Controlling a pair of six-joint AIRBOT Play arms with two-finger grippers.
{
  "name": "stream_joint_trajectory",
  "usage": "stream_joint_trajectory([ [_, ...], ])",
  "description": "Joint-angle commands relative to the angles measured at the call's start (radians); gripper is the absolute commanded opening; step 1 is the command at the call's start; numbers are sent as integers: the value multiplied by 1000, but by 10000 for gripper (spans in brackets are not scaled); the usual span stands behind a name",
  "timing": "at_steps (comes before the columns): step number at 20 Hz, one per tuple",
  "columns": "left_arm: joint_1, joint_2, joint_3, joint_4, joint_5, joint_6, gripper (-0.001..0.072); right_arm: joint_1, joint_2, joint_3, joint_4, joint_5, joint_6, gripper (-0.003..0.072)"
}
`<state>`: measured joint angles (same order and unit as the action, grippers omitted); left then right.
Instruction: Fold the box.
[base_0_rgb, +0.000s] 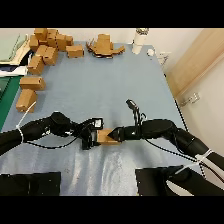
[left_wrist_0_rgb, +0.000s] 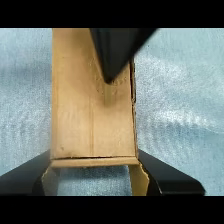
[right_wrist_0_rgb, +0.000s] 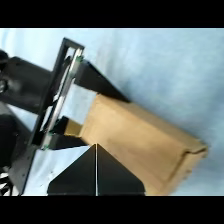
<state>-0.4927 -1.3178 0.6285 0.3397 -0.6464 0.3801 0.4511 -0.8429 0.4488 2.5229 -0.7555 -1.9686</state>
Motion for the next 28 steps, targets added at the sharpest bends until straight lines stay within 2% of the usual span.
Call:
stream_joint_trajectory([
  [1, 0, 0, 1, 1, 0, 0, 457, -63, -9, 87, -361, -2, 246, 3],
  [3, 0, 0, 1, 1, 0, 0, 457, -133, -64, 181, -598, -64, 331, 3],
  [7, 0, 0, 1, 1, 0, 0, 457, -183, -274, 428, -836, -205, 330, 3],
  [12, 0, 0, 1, 0, 0, 0, 457, -181, -526, 649, -788, -211, 330, 3],
  [15, 0, 0, 1, 1, 0, 0, 457, -181, -584, 684, -780, -221, 330, 4],
  [25, 0, 0, 1, -8, -3, -7, 457, -181, -584, 684, -780, -222, 330, 4],
  [28, 0, 13, 1, -7, 1, -92, 456, -181, -584, 684, -780, -222, 330, 4],
])
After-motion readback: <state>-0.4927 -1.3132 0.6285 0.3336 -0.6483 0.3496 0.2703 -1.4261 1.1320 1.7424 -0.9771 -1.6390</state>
